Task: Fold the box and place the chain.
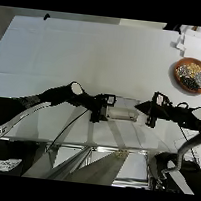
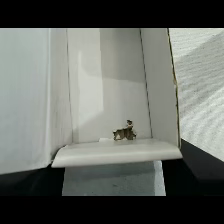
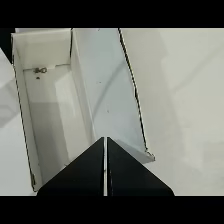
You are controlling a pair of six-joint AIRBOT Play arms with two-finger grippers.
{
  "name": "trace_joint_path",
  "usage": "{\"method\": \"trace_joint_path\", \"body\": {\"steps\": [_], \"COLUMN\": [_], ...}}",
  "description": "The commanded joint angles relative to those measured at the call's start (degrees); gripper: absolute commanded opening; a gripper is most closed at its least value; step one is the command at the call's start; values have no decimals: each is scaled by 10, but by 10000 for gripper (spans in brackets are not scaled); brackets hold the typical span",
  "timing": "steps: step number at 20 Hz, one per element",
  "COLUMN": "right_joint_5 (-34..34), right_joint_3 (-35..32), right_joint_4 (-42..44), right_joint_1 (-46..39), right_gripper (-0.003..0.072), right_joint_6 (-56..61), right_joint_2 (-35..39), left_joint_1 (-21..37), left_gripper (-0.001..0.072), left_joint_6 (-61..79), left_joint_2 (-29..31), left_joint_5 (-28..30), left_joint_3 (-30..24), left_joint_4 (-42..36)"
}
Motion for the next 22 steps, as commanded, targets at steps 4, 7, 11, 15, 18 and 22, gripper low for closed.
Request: {"method": "trace_joint_path", "body": {"steps": [4, 7, 11, 15, 18, 22], "right_joint_5": [-16, -19, -41, -63, -66, -68], "right_joint_3": [0, 0, 0, 0, 0, 0], "right_joint_4": [4, 18, 18, 17, 17, 17], "right_joint_1": [0, 0, 0, 0, 0, 0], "right_gripper": [11, 11, 11, 11, 11, 11], "right_joint_6": [0, 0, 0, 0, 0, 1], "right_joint_2": [-15, -33, -40, -53, -65, -93], "left_joint_1": [1, 1, 1, 1, 1, 1], "left_gripper": [69, 69, 69, 69, 69, 69], "left_joint_6": [0, 0, 0, 0, 0, 0], "left_joint_2": [0, 0, 0, 0, 0, 0], "left_joint_5": [0, 0, 0, 0, 0, 0], "left_joint_3": [0, 0, 0, 0, 0, 0], "left_joint_4": [0, 0, 0, 0, 0, 0]}}
